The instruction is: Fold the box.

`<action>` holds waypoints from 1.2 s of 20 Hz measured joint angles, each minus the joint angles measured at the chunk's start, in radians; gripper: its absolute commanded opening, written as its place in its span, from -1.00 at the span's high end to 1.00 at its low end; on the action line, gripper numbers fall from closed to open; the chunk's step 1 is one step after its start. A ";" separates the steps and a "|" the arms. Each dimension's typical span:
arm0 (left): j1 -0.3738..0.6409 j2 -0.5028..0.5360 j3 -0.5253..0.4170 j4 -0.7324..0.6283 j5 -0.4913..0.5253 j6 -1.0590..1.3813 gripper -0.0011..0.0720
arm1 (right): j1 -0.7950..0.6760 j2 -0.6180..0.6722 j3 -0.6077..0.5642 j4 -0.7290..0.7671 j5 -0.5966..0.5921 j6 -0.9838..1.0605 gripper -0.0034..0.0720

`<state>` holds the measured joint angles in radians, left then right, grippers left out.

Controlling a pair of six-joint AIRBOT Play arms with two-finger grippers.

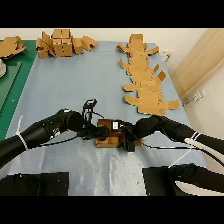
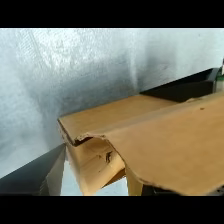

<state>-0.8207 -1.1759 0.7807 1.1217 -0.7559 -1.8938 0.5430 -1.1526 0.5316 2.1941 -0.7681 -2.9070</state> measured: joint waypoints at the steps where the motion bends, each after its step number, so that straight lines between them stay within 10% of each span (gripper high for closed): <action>1: -0.020 0.000 0.013 0.060 -0.015 -0.065 -0.50 | 0.000 0.000 0.000 0.000 0.000 0.000 0.12; 16: -0.165 -0.158 0.152 0.314 -0.186 -0.400 -0.50 | 0.000 0.000 0.000 0.000 0.000 0.000 0.12; 17: -0.166 -0.163 0.156 0.314 -0.184 -0.402 -0.30 | 0.000 0.000 0.000 0.000 0.000 0.000 0.12; 19: -0.167 -0.170 0.160 0.317 -0.175 -0.404 0.93 | 0.000 0.000 0.000 0.000 0.000 0.000 0.12; 24: -0.170 -0.175 0.163 0.328 -0.172 -0.409 0.94 | 0.000 0.000 0.000 0.002 0.001 0.004 0.12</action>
<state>-0.9905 -1.3514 0.9432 1.4498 -0.9283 -2.3028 0.5426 -1.1526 0.5316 2.1963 -0.7673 -2.9028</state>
